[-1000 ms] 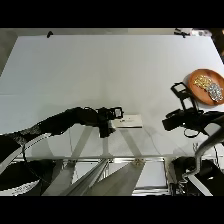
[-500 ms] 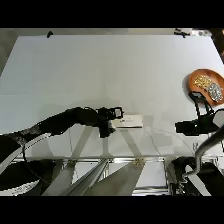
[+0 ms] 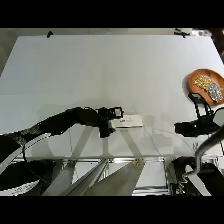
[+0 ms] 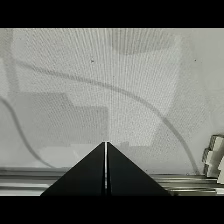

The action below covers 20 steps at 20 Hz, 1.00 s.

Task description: Fold the box and place the chain.

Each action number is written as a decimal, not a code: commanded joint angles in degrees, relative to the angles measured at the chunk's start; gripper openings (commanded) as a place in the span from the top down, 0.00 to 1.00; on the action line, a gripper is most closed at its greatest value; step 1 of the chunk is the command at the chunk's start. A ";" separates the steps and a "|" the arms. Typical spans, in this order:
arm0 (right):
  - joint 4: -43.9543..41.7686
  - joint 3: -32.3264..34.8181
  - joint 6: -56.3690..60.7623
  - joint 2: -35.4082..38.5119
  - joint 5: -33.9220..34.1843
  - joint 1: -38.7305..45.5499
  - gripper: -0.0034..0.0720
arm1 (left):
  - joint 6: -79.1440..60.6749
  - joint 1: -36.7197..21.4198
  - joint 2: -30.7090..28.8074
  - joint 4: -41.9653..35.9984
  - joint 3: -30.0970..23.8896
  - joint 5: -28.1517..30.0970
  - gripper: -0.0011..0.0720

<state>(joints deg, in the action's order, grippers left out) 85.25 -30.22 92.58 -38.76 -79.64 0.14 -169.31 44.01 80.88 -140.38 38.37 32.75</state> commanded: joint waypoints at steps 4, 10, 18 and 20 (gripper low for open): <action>-0.15 0.00 -0.02 -0.04 -0.09 0.04 0.93 | 2.64 -0.28 -3.76 -0.15 0.00 -4.00 0.97; -0.15 0.00 0.20 -0.04 -0.20 0.04 0.93 | 8.13 -7.56 -13.25 0.31 0.00 -15.32 0.97; -0.17 0.00 0.20 -0.02 -0.31 0.04 0.93 | 37.75 -38.05 -16.06 23.47 -0.02 -7.85 0.98; -0.17 0.00 0.20 -0.02 -0.31 0.04 0.93 | 46.62 -46.12 -16.06 33.70 -0.02 -3.30 0.98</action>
<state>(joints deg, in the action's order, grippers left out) 85.08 -30.22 92.77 -38.76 -79.94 0.14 -136.35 8.43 65.14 -121.36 38.33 23.99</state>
